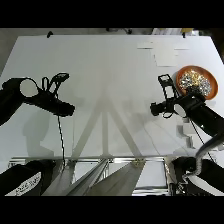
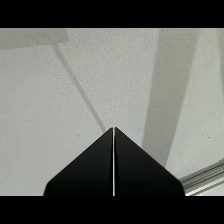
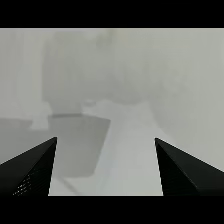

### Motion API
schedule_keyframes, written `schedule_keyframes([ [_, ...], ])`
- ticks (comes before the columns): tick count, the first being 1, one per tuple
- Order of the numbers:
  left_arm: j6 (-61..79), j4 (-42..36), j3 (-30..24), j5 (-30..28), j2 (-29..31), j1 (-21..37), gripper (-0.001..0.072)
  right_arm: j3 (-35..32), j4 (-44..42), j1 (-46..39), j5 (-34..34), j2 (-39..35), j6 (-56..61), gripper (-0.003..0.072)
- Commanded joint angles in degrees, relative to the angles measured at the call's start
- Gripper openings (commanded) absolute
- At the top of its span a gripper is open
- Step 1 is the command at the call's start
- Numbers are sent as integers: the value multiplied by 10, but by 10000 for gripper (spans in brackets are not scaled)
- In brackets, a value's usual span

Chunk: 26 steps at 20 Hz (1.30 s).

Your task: Fold the box and place the chain.

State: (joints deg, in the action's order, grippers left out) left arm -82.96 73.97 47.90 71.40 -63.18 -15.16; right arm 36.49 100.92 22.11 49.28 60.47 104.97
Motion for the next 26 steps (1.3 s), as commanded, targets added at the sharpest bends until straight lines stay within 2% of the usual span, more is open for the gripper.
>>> schedule_keyframes([
  [1,0,0,0,0,0,0,8,1,13,0,113,0,-89,649],
  [3,0,0,0,0,0,0,8,1,22,0,166,0,-109,645],
  [4,0,0,0,0,0,1,8,1,39,0,185,0,-105,599],
  [5,0,0,0,0,0,0,8,1,70,0,204,0,-94,354],
  [6,0,0,0,0,0,0,8,1,99,-1,219,-1,-82,57],
  [8,0,0,0,0,0,0,8,1,142,-16,234,-7,-46,18],
  [11,0,0,0,0,0,0,8,1,195,-76,235,-36,-43,21],
  [14,0,0,0,0,0,0,8,1,258,-188,236,-55,-50,38],
  [15,0,0,0,0,0,1,8,1,259,-232,235,-54,-58,221],
  [16,0,0,0,0,0,0,8,1,257,-281,231,-55,-72,537],
  [17,0,0,0,0,0,1,8,0,257,-325,224,-54,-85,632],
  [22,0,0,0,0,0,0,8,1,246,-495,169,-52,-136,627],
  [26,0,0,0,0,0,0,8,1,245,-533,161,-15,-136,574],
])
